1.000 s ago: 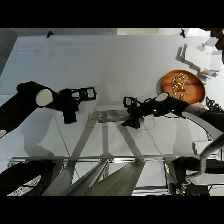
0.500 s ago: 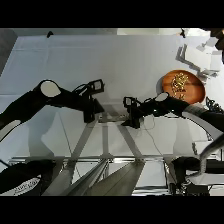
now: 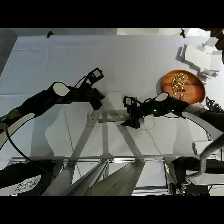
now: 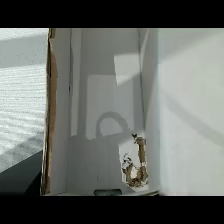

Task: Fold the box and place the chain.

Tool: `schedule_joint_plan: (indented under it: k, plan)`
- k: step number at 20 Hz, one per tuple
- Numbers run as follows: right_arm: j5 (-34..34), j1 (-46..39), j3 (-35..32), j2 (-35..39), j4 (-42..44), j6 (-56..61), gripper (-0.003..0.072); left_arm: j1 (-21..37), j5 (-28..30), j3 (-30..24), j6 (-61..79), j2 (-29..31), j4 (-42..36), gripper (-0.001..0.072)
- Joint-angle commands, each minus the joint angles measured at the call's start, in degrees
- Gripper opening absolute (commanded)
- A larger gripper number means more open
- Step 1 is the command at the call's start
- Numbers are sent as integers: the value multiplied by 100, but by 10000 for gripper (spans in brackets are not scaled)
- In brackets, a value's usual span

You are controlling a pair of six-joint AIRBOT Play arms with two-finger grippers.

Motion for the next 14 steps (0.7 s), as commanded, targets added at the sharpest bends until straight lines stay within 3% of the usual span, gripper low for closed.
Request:
schedule_joint_plan:
  k: [1,4,8,12,14]
  plan:
    - [2,2,0,-2,-7,-9,524,13,122,2,-52,26,15,0]
    - [2,2,0,-2,-7,-9,524,15,-184,2,103,428,229,3]
    - [2,2,0,-2,-7,-9,524,15,-1440,2,96,1001,1045,4]
    - [2,2,0,-2,-7,-9,524,13,-2529,0,98,1211,1480,14]
    - [2,2,0,-2,-7,-9,524,13,-2745,-17,94,1187,1620,105]
